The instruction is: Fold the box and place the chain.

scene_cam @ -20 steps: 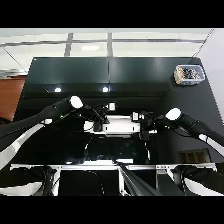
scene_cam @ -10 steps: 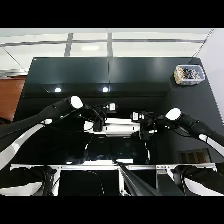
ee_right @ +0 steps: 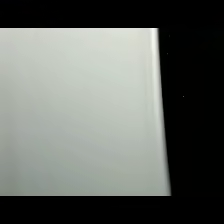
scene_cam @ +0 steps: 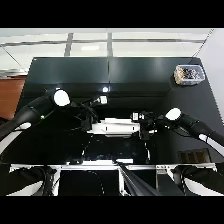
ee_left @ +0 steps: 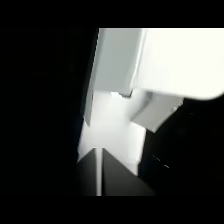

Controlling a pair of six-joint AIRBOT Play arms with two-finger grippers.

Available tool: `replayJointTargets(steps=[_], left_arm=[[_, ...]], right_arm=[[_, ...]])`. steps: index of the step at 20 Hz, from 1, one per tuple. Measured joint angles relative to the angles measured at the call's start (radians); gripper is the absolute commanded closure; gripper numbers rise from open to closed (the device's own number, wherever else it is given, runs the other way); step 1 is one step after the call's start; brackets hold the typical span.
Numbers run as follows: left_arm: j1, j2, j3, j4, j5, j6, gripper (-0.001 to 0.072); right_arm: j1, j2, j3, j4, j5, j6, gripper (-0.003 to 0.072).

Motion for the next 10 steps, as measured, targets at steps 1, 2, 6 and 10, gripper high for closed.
replayJointTargets(steps=[1, 2, 6, 10], left_arm=[[-0.002, 0.01, -0.002, -0.008, -0.032, -0.058, 0.0684], [-0.009, 0.016, -0.006, -0.039, -0.055, -0.095, 0.0684], [-0.034, 0.0, -0.029, -0.261, 0.019, -0.166, 0.0683], [-0.011, -0.055, -0.038, -0.484, 0.234, -0.166, 0.0685]], right_arm=[[0.0, 0.0, 0.0, 0.0, 0.0, 0.0, 0.025], [0.0, 0.0, 0.0, -0.001, 0.0, 0.0, 0.0249], [0.001, 0.0, 0.0, -0.006, 0.0, 0.0, 0.0249], [0.001, 0.0, 0.0, -0.01, 0.001, 0.001, 0.025]])
